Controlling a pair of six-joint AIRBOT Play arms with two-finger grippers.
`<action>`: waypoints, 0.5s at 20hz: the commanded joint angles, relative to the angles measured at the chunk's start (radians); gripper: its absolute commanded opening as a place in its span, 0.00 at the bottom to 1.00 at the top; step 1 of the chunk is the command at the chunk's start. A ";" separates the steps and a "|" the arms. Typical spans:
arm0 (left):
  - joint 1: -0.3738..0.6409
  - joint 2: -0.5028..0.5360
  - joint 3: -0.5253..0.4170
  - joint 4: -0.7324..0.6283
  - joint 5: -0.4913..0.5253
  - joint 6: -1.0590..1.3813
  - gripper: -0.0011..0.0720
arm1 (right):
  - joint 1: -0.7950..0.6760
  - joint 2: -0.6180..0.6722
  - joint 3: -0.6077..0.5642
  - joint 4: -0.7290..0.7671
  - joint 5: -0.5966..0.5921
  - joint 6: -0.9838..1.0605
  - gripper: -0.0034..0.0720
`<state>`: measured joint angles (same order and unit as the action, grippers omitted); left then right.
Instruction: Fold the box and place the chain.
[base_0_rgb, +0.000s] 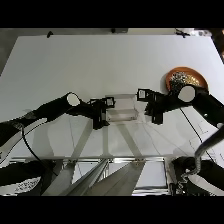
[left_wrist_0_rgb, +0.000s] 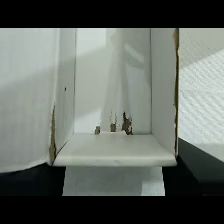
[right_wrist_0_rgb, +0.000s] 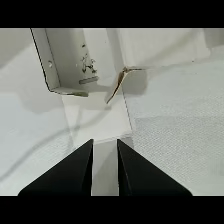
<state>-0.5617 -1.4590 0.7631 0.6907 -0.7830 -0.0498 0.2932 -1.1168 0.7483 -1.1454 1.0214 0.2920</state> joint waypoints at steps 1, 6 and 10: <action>-0.001 -0.003 0.000 0.007 0.002 0.000 0.55 | 0.000 -0.007 -0.013 -0.006 -0.031 -0.022 0.29; -0.001 -0.003 0.000 0.006 0.001 0.000 0.55 | 0.000 -0.131 -0.018 0.057 -0.027 -0.047 0.29; -0.001 -0.003 0.000 0.006 0.001 0.000 0.55 | 0.000 -0.174 -0.018 0.139 -0.020 -0.162 0.29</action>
<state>-0.5617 -1.4616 0.7635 0.6952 -0.7826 -0.0498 0.2932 -1.2587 0.7311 -1.0679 0.9966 0.2077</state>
